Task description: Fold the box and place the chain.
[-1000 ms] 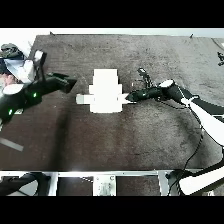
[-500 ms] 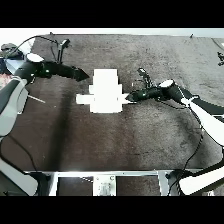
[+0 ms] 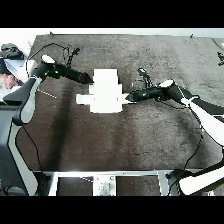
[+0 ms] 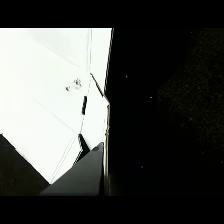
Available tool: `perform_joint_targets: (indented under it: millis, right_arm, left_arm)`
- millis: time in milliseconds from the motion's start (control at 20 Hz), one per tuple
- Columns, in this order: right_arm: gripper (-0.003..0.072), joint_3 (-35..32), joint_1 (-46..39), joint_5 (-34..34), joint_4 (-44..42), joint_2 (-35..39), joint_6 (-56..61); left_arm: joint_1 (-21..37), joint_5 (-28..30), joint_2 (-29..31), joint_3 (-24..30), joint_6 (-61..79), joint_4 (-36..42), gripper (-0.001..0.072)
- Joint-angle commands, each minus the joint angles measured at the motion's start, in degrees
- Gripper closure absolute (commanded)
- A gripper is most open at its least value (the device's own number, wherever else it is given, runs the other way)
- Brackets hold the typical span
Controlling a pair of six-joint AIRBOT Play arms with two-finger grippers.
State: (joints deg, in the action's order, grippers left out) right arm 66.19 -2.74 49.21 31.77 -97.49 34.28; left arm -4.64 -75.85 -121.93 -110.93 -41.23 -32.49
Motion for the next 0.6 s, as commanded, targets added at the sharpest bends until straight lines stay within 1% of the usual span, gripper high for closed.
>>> perform_joint_targets:
  millis: [0,200,400,450,550]
  right_arm:
    - [0.07,0.0,0.0,0.0,0.0,0.0,0.0]
    - [0.07,0.0,0.0,0.1,0.0,0.0,0.0]
    - [0.07,0.0,0.0,0.0,0.0,0.0,0.0]
    - [0.07,0.0,0.0,0.0,0.1,0.0,0.0]
    - [0.07,0.0,0.0,0.0,0.2,0.0,0.0]
  left_arm:
    - [-0.1,-2.3,-3.1,-2.7,-0.6,3.4,0.0191]
    - [-1.7,-6.3,-5.0,-2.7,-0.3,3.0,0.0191]
    - [-2.8,-7.3,-6.4,-2.7,1.0,3.9,0.0194]
    - [-2.8,-7.3,-6.4,-2.7,1.3,4.5,0.0244]
    - [-2.8,-7.6,-6.4,-2.8,1.5,4.7,0.0244]
